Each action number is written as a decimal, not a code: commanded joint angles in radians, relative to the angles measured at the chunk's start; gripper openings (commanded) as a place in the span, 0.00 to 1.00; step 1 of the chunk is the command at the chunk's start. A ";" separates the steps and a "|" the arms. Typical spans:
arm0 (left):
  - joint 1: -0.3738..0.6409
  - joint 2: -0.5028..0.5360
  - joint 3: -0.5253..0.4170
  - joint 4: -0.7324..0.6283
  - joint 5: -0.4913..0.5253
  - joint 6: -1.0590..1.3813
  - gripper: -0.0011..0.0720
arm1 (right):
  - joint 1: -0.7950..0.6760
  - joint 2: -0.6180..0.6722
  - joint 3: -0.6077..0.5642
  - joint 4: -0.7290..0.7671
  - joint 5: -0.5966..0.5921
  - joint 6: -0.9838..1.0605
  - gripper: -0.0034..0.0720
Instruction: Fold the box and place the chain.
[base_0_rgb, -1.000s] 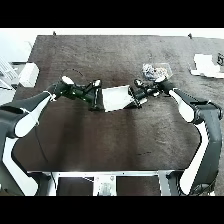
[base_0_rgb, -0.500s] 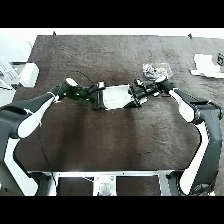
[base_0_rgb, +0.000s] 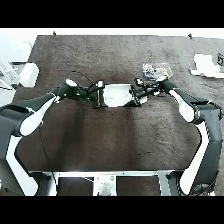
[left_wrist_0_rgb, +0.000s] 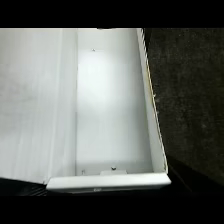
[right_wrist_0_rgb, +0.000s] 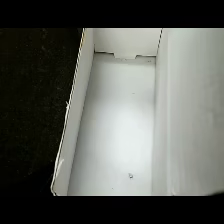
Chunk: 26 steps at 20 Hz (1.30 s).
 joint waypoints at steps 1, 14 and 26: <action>0.006 -0.011 0.002 -0.055 -0.002 0.052 1.00 | 0.001 0.000 0.000 -0.003 0.016 -0.001 0.43; 0.024 -0.047 0.002 -0.147 0.001 0.062 1.00 | 0.001 0.000 0.000 -0.002 0.016 -0.001 0.43; -0.003 -0.063 0.002 -0.178 0.046 0.084 1.00 | 0.001 0.000 -0.001 -0.002 0.016 -0.001 0.43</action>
